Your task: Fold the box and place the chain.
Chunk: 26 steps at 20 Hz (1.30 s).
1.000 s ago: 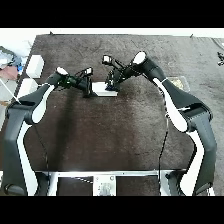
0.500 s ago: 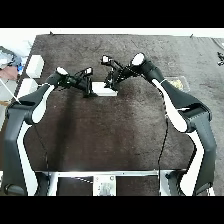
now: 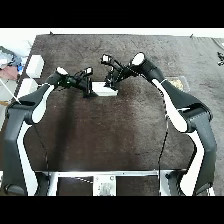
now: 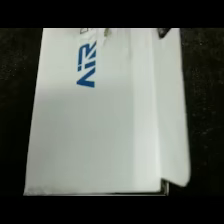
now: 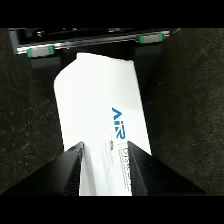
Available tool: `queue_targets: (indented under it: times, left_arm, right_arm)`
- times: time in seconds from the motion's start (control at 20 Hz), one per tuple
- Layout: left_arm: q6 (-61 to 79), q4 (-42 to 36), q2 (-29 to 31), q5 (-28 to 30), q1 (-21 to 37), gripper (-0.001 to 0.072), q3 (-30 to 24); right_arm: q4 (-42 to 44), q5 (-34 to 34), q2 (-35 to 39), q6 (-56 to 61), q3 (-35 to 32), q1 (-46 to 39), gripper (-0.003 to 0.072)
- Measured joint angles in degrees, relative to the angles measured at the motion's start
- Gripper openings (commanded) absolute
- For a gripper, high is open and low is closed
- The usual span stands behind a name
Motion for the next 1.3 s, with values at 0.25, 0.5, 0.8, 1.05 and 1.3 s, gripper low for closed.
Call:
queue_targets:
  times: [0.25,0.5,0.8,1.05,1.3]
  left_arm:
    - [0.04,0.0,0.0,0.09,0.04,0.0073,0.0]
    - [0.11,0.04,0.0,0.02,0.04,0.0073,0.0]
    - [0.15,0.07,0.0,-0.13,0.02,0.0073,0.0]
    - [0.17,0.07,0.0,-0.15,0.02,0.0073,0.0]
    - [0.17,0.09,0.0,-0.15,0.02,0.0073,0.0]
  right_arm:
    - [-0.13,-4.35,0.07,-0.57,0.0,0.04,0.0319]
    - [-0.17,-3.56,0.42,-1.27,0.0,0.15,0.0216]
    - [-1.01,-1.25,0.46,-1.31,0.0,0.39,0.0215]
    - [-3.34,-0.66,0.46,-0.85,0.0,1.38,0.0214]
    - [-4.0,0.15,0.04,-0.04,-0.04,1.77,0.0215]
